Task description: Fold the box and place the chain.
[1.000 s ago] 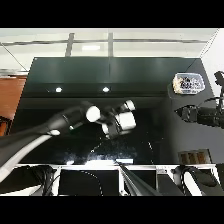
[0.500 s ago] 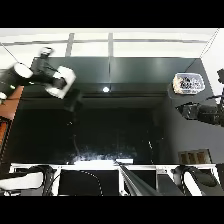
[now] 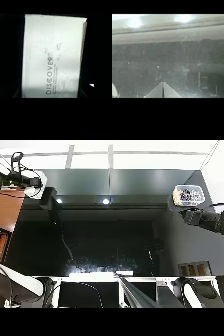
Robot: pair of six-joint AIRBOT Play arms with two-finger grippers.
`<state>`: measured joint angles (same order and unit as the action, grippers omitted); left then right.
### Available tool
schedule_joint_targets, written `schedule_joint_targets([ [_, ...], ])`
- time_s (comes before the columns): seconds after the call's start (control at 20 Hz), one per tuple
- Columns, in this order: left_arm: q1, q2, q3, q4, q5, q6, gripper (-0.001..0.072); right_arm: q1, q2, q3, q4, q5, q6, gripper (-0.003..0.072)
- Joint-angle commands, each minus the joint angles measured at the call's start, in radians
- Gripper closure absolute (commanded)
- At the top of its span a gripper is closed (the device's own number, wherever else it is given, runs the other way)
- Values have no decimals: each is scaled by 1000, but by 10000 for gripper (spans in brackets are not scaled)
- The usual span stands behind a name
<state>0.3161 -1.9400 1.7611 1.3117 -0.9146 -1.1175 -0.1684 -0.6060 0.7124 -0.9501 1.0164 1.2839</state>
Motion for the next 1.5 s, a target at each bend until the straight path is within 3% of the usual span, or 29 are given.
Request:
schedule_joint_targets([
  [0.0,4,-91,100,39,-64,-13,229,1,0,0,-5,-14,0,675],
  [0.05,1,-88,107,49,-69,-20,-11,1,0,0,-5,-14,0,675],
  [0.2,-3,-66,230,96,-209,-51,-11,1,0,0,-4,-14,-1,676],
  [0.35,-3,-25,400,164,-465,-203,19,54,0,30,-34,-90,-92,677],
  [0.4,-3,22,390,197,-523,-253,150,79,0,42,-60,-124,-87,677],
  [0.45,-2,75,358,229,-587,-307,541,96,-1,54,-86,-137,-85,677],
  [0.5,5,137,301,243,-640,-380,687,106,-1,64,-105,-129,-73,677],
  [0.6,9,286,137,200,-647,-396,688,107,-1,67,-108,-83,-61,677],
  [0.7,-14,493,-100,167,-515,-374,688,107,-1,66,-145,-21,-60,677],
  [0.85,-70,859,-559,64,-201,-325,687,107,-1,65,-274,-7,-52,678],
  [0.95,-118,1081,-855,-19,-54,-279,687,108,6,38,-294,-81,-16,681],
  [1.05,-157,1266,-1084,-49,17,-279,687,110,39,-63,-281,-218,-16,681],
  [1.2,-171,1446,-1259,-37,-5,-278,686,110,53,-187,-281,-374,-15,678],
  [1.45,-165,1563,-1296,-42,-15,-282,684,110,53,-200,-274,-393,-16,674],
])
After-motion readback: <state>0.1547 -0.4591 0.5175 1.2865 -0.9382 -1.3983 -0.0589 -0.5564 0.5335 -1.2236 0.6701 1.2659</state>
